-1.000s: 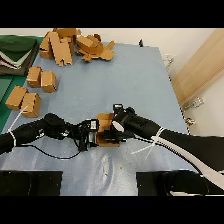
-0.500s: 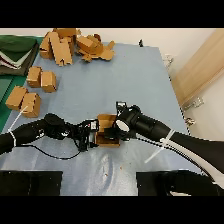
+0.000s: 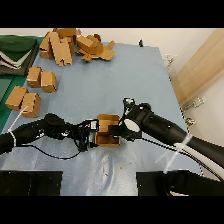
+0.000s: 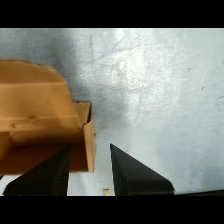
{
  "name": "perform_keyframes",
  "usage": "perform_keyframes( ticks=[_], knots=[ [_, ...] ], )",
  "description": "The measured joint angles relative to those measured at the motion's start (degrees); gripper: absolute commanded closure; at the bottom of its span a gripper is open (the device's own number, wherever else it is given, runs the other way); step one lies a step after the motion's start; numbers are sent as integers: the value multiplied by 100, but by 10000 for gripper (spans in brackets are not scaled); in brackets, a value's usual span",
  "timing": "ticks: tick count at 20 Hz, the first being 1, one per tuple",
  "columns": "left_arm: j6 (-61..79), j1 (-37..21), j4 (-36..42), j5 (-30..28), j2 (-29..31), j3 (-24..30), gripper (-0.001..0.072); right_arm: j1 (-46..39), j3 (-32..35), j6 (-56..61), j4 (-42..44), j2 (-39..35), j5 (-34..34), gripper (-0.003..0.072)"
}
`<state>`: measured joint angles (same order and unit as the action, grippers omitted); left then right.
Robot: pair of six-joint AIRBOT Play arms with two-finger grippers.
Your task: Fold the box.
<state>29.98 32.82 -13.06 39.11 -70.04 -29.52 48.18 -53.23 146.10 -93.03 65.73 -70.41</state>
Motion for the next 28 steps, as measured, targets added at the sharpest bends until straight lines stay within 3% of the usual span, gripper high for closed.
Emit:
perform_keyframes(
  ticks=[1, 2, 3, 8, 10, 13, 16, 18, 21, 24, 28],
  knots=[
    [0, 0, 0, 0, 0, 2, 253, 2, 0, 9, 61, -151, 15, 311],
    [0, 0, 0, 0, 0, 0, 253, 0, 0, 33, 94, -308, 35, 606],
    [-2, 0, 0, 0, 0, 0, 253, 0, 2, 74, 125, -496, 31, 684],
    [-2, 0, 0, -4, 0, 0, 253, -487, 352, 219, -409, -1550, -560, 686],
    [-4, 2, 2, -7, 0, 0, 253, -1252, 831, -166, -203, -1886, -140, 686],
    [-4, 0, 2, -7, 0, 0, 253, -2492, 1554, -1600, 1226, -1869, 1071, 686],
    [-4, 0, 2, -7, 0, 2, 253, -3519, 1915, -3783, 3241, -1204, 1947, 686],
    [-4, 0, 2, -9, 0, 0, 253, -3895, 1996, -5383, 4747, -586, 2173, 685],
    [-4, 0, 2, -9, 0, 0, 253, -4146, 1941, -7506, 6791, 319, 2107, 686],
    [-4, 0, 2, -11, 0, 0, 253, -4242, 1705, -9121, 8214, 1058, 1403, 686],
    [-4, 0, 2, -13, 0, 0, 253, -4280, 1480, -10295, 8848, 1502, 249, 685]
  ],
)
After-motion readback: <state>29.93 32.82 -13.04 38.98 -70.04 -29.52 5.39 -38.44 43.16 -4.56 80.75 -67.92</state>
